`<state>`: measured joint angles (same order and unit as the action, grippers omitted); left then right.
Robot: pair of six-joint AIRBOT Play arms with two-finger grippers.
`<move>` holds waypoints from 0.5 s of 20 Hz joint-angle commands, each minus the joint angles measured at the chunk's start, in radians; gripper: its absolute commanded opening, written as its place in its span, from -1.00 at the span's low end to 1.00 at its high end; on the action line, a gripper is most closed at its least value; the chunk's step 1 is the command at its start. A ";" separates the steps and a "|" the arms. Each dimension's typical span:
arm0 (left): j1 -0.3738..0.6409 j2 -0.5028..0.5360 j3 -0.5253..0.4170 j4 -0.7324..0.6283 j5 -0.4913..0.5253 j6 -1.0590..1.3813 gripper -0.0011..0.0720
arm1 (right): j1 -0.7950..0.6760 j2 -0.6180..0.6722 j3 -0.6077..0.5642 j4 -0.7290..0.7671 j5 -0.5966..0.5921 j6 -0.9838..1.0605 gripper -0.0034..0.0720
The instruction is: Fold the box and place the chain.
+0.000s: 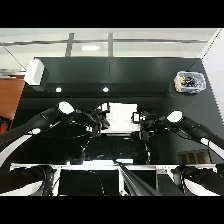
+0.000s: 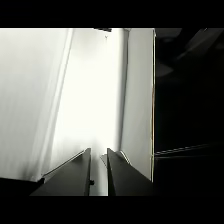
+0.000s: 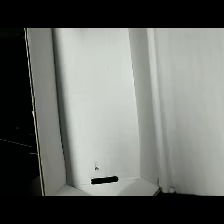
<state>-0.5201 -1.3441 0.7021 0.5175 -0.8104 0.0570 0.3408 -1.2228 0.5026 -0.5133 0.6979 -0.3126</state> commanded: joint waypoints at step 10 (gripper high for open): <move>-0.010 -0.011 0.000 0.002 0.048 0.016 0.01 | 0.001 -0.001 0.000 0.000 0.001 0.002 0.36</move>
